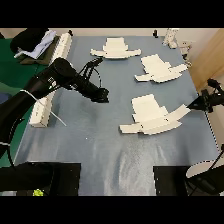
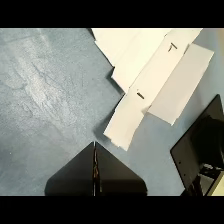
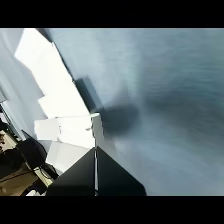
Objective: Fold the box.
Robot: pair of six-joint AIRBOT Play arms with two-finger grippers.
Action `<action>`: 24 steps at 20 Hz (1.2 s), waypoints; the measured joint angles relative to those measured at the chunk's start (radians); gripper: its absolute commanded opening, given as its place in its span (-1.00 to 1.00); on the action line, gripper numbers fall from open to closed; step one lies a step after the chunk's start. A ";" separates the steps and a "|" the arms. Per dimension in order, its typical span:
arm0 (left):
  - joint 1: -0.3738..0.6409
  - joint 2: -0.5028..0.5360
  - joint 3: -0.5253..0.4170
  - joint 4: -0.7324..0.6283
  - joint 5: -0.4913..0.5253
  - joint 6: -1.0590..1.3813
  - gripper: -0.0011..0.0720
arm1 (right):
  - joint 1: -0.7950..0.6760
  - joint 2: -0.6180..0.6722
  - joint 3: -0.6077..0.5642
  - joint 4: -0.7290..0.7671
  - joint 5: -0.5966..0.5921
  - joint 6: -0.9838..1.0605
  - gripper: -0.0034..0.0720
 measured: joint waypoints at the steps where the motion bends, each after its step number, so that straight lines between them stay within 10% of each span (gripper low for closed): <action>1: 0.000 0.000 0.000 0.000 0.001 0.000 -0.93 | 0.026 0.022 -0.017 0.017 0.002 0.002 -0.91; 13: 0.000 0.179 -0.161 0.000 -0.042 -0.037 -0.94 | 0.282 0.513 -0.588 0.053 0.328 0.073 -0.86; 15: 0.000 0.245 -0.237 0.000 -0.037 -0.054 -0.93 | 0.319 0.550 -0.653 0.043 0.375 0.091 0.01; 24: 0.000 0.336 -0.370 -0.001 -0.034 -0.077 -0.93 | 0.373 0.510 -0.719 0.031 0.469 0.059 -0.14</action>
